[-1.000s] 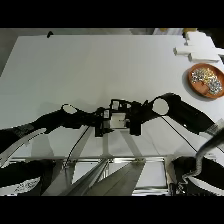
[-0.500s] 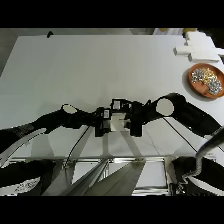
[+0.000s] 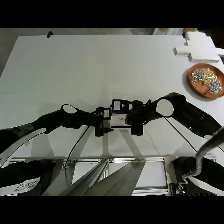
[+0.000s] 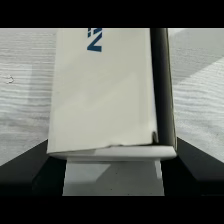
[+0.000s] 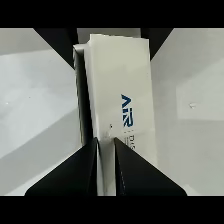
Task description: Fold the box and place the chain.
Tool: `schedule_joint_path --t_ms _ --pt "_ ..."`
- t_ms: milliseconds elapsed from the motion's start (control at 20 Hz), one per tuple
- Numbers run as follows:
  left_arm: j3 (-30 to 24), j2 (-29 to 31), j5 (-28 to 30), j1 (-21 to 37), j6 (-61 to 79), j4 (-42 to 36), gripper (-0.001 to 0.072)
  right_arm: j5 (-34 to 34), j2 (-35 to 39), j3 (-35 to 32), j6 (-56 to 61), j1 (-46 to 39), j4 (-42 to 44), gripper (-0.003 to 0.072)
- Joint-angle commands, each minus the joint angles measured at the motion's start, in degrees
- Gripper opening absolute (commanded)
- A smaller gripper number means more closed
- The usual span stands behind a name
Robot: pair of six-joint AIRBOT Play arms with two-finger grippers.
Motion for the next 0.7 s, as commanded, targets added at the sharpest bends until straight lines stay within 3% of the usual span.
schedule_joint_path --t_ms 0,100,450,550,650 --pt "-0.02 0.02 -0.15 0.0 0.13 0.07 0.0073 -0.87 0.0 -0.02 0.0 -0.02 -0.59 0.0072" --pt "-0.02 0.02 -0.15 0.0 0.13 0.07 0.0073 -0.94 -0.04 -0.02 0.0 -0.02 -0.55 0.0048" --pt "-0.02 0.02 -0.15 0.0 0.13 0.07 0.0073 2.43 -0.04 -2.05 -0.55 0.04 1.6 0.0073" --pt "-0.02 0.02 -0.15 0.0 0.13 0.07 0.0073 3.23 -0.02 -2.08 -0.66 0.04 1.99 0.0248" --pt "-0.02 0.02 -0.15 0.0 0.13 0.07 0.0073 3.21 0.02 -2.05 -0.63 0.04 1.97 0.0302"
